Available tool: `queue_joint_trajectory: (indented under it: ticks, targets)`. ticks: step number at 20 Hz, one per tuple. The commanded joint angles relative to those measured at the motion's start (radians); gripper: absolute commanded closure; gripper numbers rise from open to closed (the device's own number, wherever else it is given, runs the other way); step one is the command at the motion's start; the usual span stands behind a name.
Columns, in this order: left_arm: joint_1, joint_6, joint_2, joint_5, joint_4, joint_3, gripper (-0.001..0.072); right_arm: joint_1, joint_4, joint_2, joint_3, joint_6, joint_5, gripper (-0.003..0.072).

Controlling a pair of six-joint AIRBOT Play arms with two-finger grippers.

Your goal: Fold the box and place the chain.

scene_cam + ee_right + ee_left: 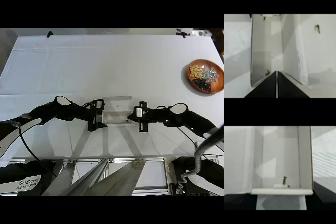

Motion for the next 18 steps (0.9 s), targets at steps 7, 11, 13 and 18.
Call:
queue_joint_trajectory:
  ticks: [7, 11, 13, 18]
  targets:
    - [0.000, 0.002, 0.001, 0.000, 0.001, 0.000, 0.0434, -0.309, -0.309, 0.418, 0.016, 1.173, 0.297, 0.0681]
    - [0.000, 0.002, 0.001, 0.000, 0.001, 0.000, 0.0434, -0.322, -0.296, 0.324, 0.053, 1.455, 0.579, 0.0677]
    - [0.000, 0.002, 0.001, 0.000, 0.001, 0.000, 0.0434, -0.328, -0.296, 0.248, 0.054, 1.518, 0.588, 0.0676]
    - [0.000, 0.002, 0.001, 0.000, 0.001, 0.000, 0.0434, -0.524, -0.292, 0.171, 0.072, 1.596, 0.687, 0.0676]
